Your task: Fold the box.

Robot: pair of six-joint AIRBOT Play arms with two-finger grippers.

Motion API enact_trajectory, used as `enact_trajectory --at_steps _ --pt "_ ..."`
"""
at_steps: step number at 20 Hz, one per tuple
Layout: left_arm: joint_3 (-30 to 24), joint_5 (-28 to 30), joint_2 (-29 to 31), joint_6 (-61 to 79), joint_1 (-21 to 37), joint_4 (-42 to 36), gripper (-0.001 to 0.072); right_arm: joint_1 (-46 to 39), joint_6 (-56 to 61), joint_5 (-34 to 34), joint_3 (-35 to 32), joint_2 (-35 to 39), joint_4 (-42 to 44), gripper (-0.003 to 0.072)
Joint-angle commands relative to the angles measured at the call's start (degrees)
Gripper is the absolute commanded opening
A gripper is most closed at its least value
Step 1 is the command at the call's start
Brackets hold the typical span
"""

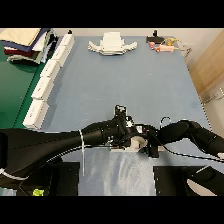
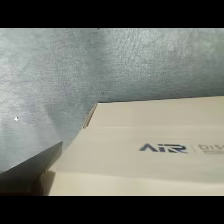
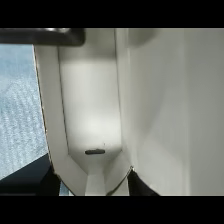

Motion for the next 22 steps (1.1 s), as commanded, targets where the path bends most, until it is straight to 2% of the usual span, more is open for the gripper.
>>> enact_trajectory --at_steps 1,7,8,9,11,12,16,17,18,19,22 --pt "0.0 0.0 -0.5 -0.2 0.0 0.5 0.0597 0.0 0.0 0.0 0.0 0.0 0.0 0.0482" --pt "0.0 1.7 -3.5 -0.2 -0.1 -0.9 0.0577 0.0 0.0 0.0 0.0 0.0 0.0 0.0482" --pt "0.1 1.8 -3.5 -0.2 -0.1 -0.7 0.0372 0.0 0.0 0.0 0.0 0.0 0.0 0.0482" --pt "0.1 1.9 -3.5 0.1 -0.1 -0.6 0.0196 0.0 0.0 0.0 0.0 0.0 0.0 0.0482" --pt "0.1 1.8 -3.5 -0.2 -0.1 -0.5 0.0164 0.0 0.0 0.0 0.0 0.0 0.0 0.0482" --pt "0.0 1.7 -3.5 -0.1 -0.1 -0.4 0.0013 0.0 0.0 0.0 0.0 0.0 0.0 0.0482" --pt "0.1 1.7 -3.5 0.0 -0.1 -0.5 0.0018 0.0 0.0 0.0 0.0 0.0 0.0 0.0482" --pt "0.1 1.7 -3.4 0.0 -0.1 -0.8 0.013 0.0 0.0 0.0 0.0 0.0 0.0 0.0482" --pt "0.1 1.7 -3.3 0.0 -0.1 -1.3 0.051 0.0 0.0 0.0 0.0 0.0 0.0 0.0482" --pt "0.3 0.9 -3.2 -0.2 -0.1 -1.6 0.0691 0.0 0.0 0.0 0.0 0.0 0.0 0.0483" --pt "2.0 -5.8 -3.1 0.7 -0.1 -1.5 0.0689 0.0 0.0 0.0 0.0 0.0 0.0 0.0483"
